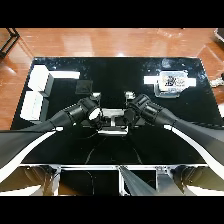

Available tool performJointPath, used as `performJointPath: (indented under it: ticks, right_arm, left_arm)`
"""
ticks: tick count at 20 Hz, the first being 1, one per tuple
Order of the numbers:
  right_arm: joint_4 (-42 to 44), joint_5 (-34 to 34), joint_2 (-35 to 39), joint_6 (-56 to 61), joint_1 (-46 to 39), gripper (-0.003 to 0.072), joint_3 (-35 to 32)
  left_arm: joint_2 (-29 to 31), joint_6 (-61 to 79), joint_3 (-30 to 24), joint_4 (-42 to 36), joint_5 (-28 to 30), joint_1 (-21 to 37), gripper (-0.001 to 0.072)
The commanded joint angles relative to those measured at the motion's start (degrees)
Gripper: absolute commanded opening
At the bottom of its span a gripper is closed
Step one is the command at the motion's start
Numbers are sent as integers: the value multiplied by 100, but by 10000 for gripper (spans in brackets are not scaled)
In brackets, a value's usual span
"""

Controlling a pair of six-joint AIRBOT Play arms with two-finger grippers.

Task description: Fold the box and place the chain.

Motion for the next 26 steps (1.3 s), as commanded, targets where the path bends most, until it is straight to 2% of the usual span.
performJointPath:
  ticks: [1, 9, 10, 11, 12, 14, 22, 23, 26]
  right_arm:
    - [7, -26, -70, 164, 2, 296, 22]
    - [90, -4, -94, 179, 4, 296, 22]
    - [138, 9, -94, 177, 4, 239, 22]
    - [160, 37, -94, 168, 4, 120, 22]
    - [166, 70, -94, 170, 4, 120, 22]
    - [264, 127, -94, 157, 7, 26, 22]
    - [284, 195, -92, 160, 4, 38, 22]
    - [282, 190, -92, 175, 4, 192, 22]
    - [262, 168, -92, 184, 4, 210, 22]
  left_arm:
    - [-2, 0, -4, 0, -24, -4, 20]
    - [-2, 0, -4, 2, -28, -4, 20]
    - [-2, 0, -4, 0, -28, -4, 20]
    - [-2, 0, -4, 2, -28, -4, 20]
    - [-2, 0, -4, 0, -28, -4, 20]
    - [-2, 0, -4, 0, -31, -4, 20]
    - [-2, 0, -4, 0, -31, -4, 20]
    - [-2, 0, -4, 0, -31, -4, 20]
    - [-2, 0, -4, 0, -31, -4, 20]
